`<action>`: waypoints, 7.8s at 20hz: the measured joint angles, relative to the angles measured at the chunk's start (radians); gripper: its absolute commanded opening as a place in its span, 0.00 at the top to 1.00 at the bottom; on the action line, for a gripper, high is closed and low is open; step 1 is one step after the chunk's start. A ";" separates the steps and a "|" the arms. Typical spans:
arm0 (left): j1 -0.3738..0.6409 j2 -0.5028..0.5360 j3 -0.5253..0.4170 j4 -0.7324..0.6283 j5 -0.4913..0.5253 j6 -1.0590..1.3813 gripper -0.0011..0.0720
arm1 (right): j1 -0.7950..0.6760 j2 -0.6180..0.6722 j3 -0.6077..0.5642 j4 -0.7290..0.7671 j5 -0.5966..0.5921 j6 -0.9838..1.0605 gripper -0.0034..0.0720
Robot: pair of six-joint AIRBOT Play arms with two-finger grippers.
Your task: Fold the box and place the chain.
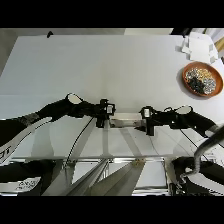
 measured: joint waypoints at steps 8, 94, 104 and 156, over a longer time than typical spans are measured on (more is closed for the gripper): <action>0.000 0.000 0.000 0.000 0.000 0.000 0.97 | -0.001 -0.024 0.007 0.002 0.004 -0.008 0.52; -0.196 0.488 -0.001 0.486 -0.181 -0.815 0.98 | -0.001 -0.027 0.007 -0.001 -0.004 -0.007 0.51; -0.299 0.293 -0.001 0.490 0.431 -1.199 0.98 | -0.001 -0.027 0.007 -0.001 -0.005 -0.007 0.51; -0.016 0.206 -0.052 0.568 -0.050 -0.723 0.59 | -0.001 -0.027 0.007 -0.001 -0.005 -0.008 0.51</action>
